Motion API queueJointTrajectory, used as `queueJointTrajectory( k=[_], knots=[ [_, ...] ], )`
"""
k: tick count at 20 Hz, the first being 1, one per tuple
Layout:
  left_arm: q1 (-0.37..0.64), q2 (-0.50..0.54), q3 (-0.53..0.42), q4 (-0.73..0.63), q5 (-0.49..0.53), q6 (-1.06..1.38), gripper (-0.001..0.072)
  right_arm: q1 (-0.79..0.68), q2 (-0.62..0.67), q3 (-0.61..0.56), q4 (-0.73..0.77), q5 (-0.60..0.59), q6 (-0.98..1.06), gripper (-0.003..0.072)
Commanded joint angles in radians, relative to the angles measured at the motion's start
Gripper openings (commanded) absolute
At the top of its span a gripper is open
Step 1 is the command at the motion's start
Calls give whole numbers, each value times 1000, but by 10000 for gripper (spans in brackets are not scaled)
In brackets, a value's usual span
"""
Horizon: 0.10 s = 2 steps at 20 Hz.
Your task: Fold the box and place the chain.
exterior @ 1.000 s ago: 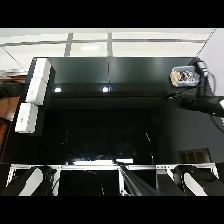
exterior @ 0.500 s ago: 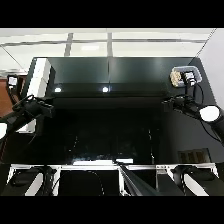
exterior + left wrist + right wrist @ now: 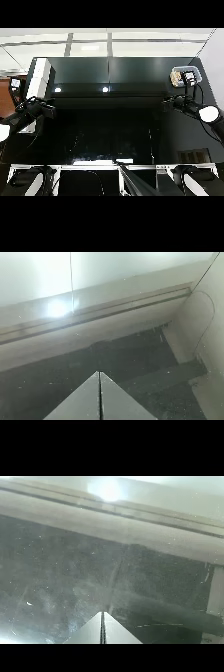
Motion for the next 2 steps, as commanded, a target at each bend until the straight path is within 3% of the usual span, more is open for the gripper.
queueJointTrajectory(
  k=[1,2],
  knots=[
    [-1,0,-1,1,3,0,30,1,0,0,0,-2,0,19],
    [-1,0,-1,1,3,0,30,1,0,0,0,-2,0,19]
  ],
)
